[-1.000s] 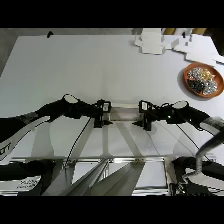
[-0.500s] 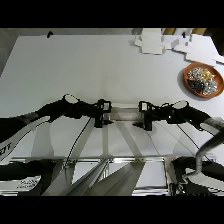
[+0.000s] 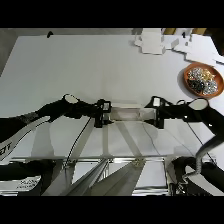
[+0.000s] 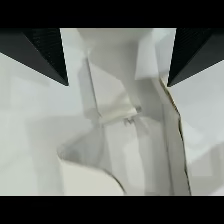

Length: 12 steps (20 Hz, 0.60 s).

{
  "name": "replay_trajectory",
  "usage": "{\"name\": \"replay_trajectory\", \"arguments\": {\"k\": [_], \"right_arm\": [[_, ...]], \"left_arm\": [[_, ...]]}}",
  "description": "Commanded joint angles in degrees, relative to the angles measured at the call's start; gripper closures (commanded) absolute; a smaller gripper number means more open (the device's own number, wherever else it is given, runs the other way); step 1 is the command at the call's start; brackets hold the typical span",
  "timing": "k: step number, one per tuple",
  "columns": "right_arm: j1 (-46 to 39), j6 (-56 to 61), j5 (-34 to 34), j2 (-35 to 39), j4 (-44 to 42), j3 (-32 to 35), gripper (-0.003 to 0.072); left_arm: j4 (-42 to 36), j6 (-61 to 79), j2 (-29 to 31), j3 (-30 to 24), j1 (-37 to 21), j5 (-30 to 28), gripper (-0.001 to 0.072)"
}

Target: Fold the box and place the chain.

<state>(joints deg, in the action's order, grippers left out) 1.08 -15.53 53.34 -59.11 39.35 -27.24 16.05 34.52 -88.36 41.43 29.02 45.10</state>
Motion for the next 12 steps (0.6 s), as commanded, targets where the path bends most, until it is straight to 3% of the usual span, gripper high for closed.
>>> {"name": "replay_trajectory", "arguments": {"k": [1, 2, 3, 7, 9, 12], "right_arm": [[-4.8, 7.6, 5.3, 6.4, 2.1, -0.1, 0.0002], [-4.8, 7.6, 7.8, 7.1, -1.6, -0.1, 0.0046], [-4.8, 7.5, 10.9, 7.8, -4.7, -0.1, 0.0148], [0.3, 4.0, 17.5, 8.6, -12.4, -0.1, 0.0677], [6.2, 3.7, 14.7, 7.9, -12.9, -0.1, 0.0671], [12.0, 4.8, 1.0, 4.1, -22.8, -0.2, 0.0671]], "left_arm": [[0.0, 0.0, 0.0, 0.0, 0.0, 0.1, 0.0496], [0.0, 0.0, 0.0, 0.0, 0.0, 0.1, 0.0496], [0.0, 0.0, 0.0, 0.0, 0.0, 0.1, 0.0496], [0.0, 0.0, 0.0, 0.0, 0.0, 0.1, 0.0496], [0.0, 0.0, 0.0, 0.0, 0.0, 0.1, 0.0496], [0.0, 0.0, 0.0, 0.0, 0.0, 0.1, 0.0496]]}}
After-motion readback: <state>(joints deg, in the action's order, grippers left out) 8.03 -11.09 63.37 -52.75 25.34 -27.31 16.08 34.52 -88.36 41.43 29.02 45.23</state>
